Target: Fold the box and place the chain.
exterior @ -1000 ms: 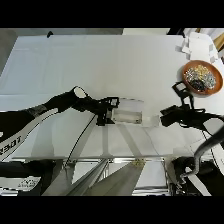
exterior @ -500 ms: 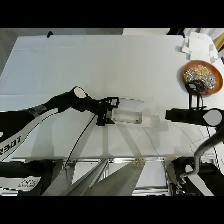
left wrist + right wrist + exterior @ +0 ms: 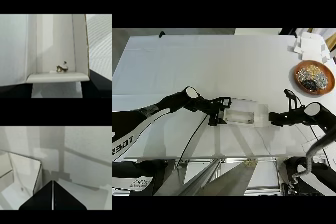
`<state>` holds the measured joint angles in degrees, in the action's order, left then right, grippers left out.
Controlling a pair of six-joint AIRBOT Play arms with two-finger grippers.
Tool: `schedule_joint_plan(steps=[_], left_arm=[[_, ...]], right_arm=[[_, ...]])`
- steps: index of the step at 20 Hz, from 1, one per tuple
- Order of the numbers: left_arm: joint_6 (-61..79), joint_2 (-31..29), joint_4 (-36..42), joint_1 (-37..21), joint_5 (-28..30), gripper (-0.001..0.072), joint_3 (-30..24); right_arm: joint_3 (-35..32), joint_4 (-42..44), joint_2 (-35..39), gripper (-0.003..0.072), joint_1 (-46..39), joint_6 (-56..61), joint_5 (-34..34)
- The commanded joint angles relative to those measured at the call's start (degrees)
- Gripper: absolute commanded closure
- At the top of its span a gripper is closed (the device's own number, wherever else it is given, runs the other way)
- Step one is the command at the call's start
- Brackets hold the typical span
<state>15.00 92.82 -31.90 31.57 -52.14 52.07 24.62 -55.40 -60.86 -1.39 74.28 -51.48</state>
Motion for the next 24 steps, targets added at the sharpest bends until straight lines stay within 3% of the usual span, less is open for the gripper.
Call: schedule_joint_plan(steps=[1,6,9,17,19,24], left_arm=[[0.02,-0.04,0.0,-0.04,0.02,0.0318,0.02],[0.02,-0.04,-0.02,-0.04,0.02,0.0318,0.02],[0.02,-0.04,-0.02,-0.04,0.02,0.0318,0.02],[0.02,-0.04,0.0,-0.04,0.02,0.0318,0.02],[0.02,-0.04,0.0,-0.04,0.02,0.0318,0.02],[0.02,-0.04,0.0,-0.04,0.02,0.0318,0.02]], right_arm=[[0.0,7.91,-2.29,0.0675,0.02,-5.7,-0.13],[0.0,10.84,-2.23,0.0672,3.37,-8.81,-0.04],[0.0,10.82,-1.18,0.0579,3.93,-8.81,-0.07],[0.02,12.57,5.44,0.0565,3.93,-8.79,-1.9],[0.02,13.46,5.44,0.0491,3.96,-8.81,-2.4],[0.02,13.46,5.44,0.0491,3.96,-8.81,-3.37]])
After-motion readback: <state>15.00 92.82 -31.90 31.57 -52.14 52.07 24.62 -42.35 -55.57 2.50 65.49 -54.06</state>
